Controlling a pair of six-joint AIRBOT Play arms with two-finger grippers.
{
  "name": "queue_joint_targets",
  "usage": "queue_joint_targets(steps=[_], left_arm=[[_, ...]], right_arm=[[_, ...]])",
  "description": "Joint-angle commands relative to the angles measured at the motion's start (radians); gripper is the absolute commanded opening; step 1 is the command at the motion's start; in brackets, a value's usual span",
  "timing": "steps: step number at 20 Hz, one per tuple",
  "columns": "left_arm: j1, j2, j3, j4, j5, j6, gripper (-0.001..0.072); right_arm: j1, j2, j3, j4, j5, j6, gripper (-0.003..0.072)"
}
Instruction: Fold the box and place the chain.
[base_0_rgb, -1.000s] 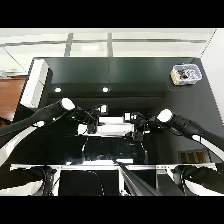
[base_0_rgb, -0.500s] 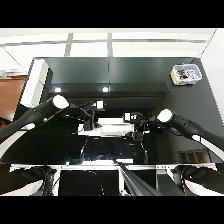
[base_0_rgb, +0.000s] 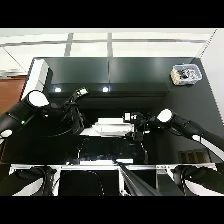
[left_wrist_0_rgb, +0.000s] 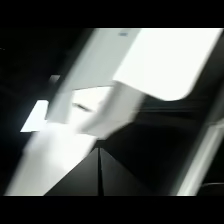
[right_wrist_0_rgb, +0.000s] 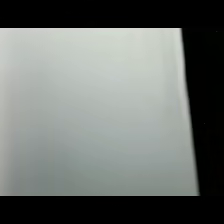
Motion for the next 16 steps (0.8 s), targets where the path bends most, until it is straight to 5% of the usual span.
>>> queue_joint_targets(steps=[1,6,11,16], left_arm=[[-0.027,-0.002,-0.040,-0.228,-0.092,-0.082,0.0026],[-0.065,-0.006,-0.046,-0.358,0.241,-0.087,0.0026],[-0.074,-0.050,-0.046,-0.352,0.432,-0.085,0.0026],[-0.074,-0.181,-0.045,-0.354,0.438,-0.086,0.0026]], right_arm=[[0.001,-0.001,0.000,0.001,0.001,0.000,0.0411],[0.001,-0.001,0.000,0.003,0.027,0.000,0.0412],[0.001,-0.001,0.000,0.003,0.026,0.000,0.0412],[0.001,-0.001,0.000,0.003,0.027,0.000,0.0412]])
